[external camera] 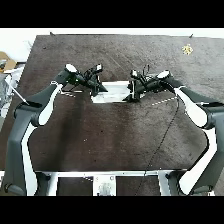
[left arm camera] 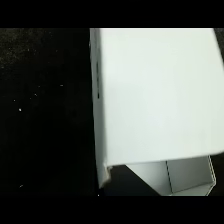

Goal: Fold the box and place the chain.

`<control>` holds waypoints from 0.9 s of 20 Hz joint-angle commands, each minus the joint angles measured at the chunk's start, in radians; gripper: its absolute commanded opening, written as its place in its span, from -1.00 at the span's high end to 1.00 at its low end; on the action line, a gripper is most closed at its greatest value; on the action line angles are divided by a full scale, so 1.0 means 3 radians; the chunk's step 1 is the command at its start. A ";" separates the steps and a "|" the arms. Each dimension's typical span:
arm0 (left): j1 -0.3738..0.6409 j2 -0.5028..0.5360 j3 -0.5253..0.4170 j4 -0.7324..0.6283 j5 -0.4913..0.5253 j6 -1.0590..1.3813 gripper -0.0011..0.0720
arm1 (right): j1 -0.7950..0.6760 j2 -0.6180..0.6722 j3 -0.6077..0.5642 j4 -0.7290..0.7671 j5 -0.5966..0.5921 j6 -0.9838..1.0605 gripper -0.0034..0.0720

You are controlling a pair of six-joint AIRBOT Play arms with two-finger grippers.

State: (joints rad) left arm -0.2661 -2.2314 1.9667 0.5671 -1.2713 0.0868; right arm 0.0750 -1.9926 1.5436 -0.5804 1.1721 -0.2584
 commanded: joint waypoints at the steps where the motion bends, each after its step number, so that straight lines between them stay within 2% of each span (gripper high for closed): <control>1: -0.0001 0.0000 0.0003 0.0001 0.0001 0.0000 0.94 | 0.0041 -0.0046 0.0019 0.0000 0.0029 -0.0046 -0.88; 4: 0.0000 0.0000 0.0003 0.0001 0.0000 0.0000 0.94 | 0.0072 -0.0098 0.0020 0.0000 0.0005 -0.0033 -0.80; 18: -0.0001 0.0000 0.0003 0.0001 0.0001 0.0000 0.94 | 0.0071 -0.0141 0.0041 -0.0192 -0.0031 -0.0057 -0.75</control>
State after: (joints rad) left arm -0.2661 -2.2314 1.9667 0.5671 -1.2716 0.0868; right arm 0.0956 -2.0342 1.5555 -0.6147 1.1648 -0.2710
